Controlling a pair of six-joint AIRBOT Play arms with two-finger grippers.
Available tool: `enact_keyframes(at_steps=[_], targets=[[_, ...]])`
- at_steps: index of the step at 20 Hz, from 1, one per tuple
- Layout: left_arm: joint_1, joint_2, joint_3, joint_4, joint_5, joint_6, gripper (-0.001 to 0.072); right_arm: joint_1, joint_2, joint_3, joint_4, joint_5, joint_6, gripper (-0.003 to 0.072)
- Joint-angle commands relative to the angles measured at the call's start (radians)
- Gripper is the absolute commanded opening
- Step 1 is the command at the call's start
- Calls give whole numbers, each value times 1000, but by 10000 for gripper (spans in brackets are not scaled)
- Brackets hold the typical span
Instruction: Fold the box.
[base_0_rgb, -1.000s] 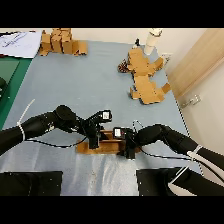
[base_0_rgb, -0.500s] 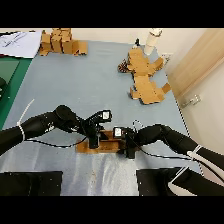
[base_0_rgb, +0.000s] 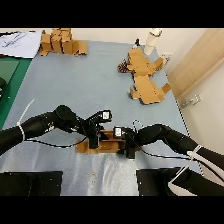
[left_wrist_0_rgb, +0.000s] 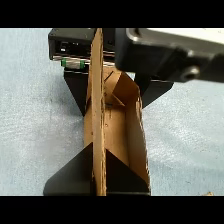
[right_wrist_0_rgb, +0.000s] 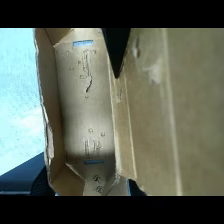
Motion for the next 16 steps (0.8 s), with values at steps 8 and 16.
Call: enact_keyframes(at_steps=[8,16], targets=[[0,-1,0,0,0,0,13,1,1,1,-6,-8,0,510],[0,-1,0,0,-34,-55,13,1,1,1,-6,-8,0,511]])
